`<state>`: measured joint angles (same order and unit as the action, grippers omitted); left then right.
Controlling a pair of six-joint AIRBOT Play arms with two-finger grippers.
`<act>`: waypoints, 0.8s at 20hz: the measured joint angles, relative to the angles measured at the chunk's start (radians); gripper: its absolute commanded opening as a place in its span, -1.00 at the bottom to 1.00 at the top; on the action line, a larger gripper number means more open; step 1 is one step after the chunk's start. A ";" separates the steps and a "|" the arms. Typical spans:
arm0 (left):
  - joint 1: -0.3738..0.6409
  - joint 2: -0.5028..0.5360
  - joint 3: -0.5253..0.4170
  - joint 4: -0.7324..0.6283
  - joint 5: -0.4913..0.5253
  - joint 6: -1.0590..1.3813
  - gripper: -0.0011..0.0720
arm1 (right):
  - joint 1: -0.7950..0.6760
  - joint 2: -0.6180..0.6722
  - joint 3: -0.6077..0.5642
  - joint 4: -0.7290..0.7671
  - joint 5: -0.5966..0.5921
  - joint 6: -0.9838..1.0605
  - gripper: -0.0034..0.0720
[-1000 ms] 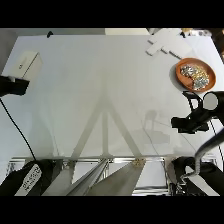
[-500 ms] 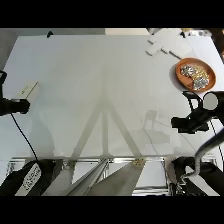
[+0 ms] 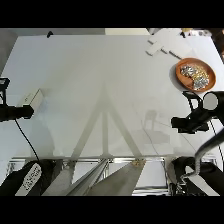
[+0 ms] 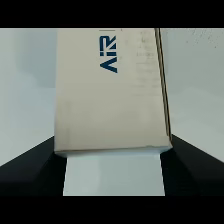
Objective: Fold the box and place the chain.
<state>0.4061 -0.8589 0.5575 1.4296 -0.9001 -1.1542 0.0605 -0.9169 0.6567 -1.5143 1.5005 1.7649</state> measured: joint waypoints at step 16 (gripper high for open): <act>0.000 0.000 0.000 0.027 -0.165 -0.017 0.37 | 0.000 0.000 0.000 0.000 0.000 0.000 -0.87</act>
<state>0.4061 -0.8585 0.5575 1.4563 -1.0653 -1.1709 0.0605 -0.9169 0.6567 -1.5139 1.5002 1.7649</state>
